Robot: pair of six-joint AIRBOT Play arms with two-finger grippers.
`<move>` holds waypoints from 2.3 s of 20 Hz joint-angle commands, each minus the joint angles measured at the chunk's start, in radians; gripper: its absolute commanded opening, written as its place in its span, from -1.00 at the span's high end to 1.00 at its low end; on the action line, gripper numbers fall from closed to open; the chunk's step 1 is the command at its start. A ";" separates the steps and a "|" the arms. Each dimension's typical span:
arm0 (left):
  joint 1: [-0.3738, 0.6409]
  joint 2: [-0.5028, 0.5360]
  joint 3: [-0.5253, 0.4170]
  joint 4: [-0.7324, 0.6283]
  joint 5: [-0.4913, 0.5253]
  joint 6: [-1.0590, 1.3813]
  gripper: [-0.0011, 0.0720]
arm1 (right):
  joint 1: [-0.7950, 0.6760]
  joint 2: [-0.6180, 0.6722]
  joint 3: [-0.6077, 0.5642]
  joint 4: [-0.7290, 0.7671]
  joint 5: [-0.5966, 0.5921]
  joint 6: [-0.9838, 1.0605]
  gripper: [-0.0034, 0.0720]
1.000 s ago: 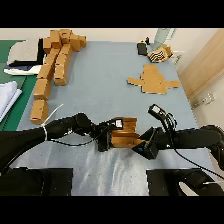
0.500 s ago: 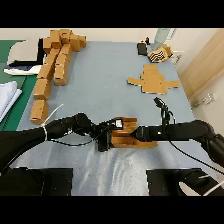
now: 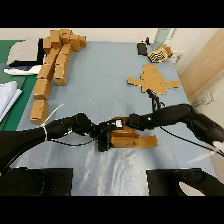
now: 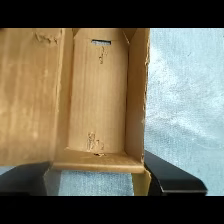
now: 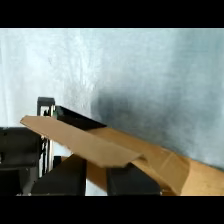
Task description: Fold the box.
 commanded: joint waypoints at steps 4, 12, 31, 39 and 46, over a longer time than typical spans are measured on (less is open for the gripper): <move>0.000 0.000 0.000 0.000 0.000 0.000 -0.25 | 0.002 -0.232 0.053 -0.009 -0.035 -0.095 0.48; 0.000 0.000 0.000 0.000 0.000 0.000 -0.25 | 0.002 -0.267 0.050 -0.028 -0.003 -0.161 0.48; 0.000 0.000 0.000 0.000 0.000 0.000 -0.25 | 0.082 0.298 -0.034 -0.189 -0.546 -0.306 0.54; 0.000 0.000 0.000 0.000 0.000 0.000 -0.25 | 0.120 0.365 -0.210 -0.555 -0.213 -0.563 -0.39; 0.000 0.000 0.000 0.000 0.000 0.000 -0.25 | 0.150 0.169 -0.210 -0.431 0.043 -0.864 -0.39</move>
